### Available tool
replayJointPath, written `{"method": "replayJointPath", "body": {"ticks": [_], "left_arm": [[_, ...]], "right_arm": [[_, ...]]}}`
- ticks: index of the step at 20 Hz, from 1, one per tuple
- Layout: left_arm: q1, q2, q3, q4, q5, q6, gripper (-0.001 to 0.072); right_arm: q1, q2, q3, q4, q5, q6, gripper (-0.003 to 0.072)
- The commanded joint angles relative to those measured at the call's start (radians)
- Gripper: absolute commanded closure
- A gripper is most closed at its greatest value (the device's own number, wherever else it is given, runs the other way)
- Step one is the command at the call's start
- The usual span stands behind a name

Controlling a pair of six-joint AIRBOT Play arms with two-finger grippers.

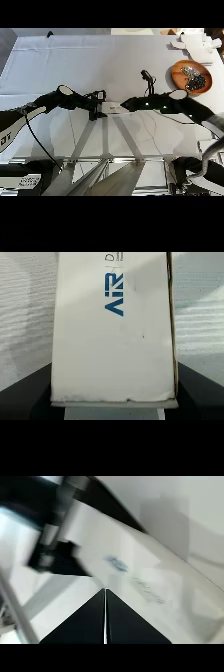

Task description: Fold the box and place the chain.

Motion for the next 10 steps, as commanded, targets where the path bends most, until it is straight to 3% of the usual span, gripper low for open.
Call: {"method": "replayJointPath", "body": {"ticks": [1, 4, 10], "left_arm": [[0.000, 0.000, 0.001, 0.000, 0.000, 0.000, 0.0434], [0.000, 0.000, 0.001, 0.001, 0.000, 0.000, 0.0434], [0.000, 0.000, 0.001, 0.001, 0.000, 0.000, 0.0434]], "right_arm": [[-0.082, 0.174, 0.041, -0.022, 0.008, 0.035, 0.0677], [-0.228, 0.358, 0.043, -0.202, 0.011, 0.138, 0.0677], [-0.481, 0.650, 0.043, -0.895, 0.056, 0.448, 0.0677]]}}
